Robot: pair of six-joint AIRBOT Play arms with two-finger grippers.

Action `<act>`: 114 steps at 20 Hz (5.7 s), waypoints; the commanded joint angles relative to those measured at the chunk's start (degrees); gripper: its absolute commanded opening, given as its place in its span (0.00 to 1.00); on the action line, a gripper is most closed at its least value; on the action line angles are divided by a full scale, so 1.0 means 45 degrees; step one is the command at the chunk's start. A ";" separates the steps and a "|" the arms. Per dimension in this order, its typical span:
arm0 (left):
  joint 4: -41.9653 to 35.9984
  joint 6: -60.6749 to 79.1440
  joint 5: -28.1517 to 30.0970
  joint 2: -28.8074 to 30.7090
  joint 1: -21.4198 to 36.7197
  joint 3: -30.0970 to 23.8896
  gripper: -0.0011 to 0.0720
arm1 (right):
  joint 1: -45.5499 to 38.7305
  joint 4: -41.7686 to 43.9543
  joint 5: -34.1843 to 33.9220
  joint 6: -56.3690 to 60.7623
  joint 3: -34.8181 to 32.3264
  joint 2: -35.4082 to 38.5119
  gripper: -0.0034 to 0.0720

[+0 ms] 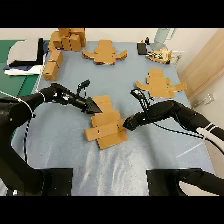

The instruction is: Fold the box.

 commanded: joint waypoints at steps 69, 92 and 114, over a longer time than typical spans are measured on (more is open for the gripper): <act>0.2166 0.7859 0.6115 0.4556 -0.5901 -0.3492 0.04 | -0.1214 -0.4337 -0.0209 0.8223 0.1394 0.0311 0.04; 0.2166 0.7859 0.6130 0.4551 -0.5921 -0.3492 0.04 | 1.2026 -1.2274 -0.0622 1.0506 -0.4085 0.4085 0.92; 0.2166 0.7859 0.6130 0.4551 -0.5926 -0.3492 0.04 | 1.1856 -1.4537 -0.1088 1.0768 -0.2992 0.3546 1.00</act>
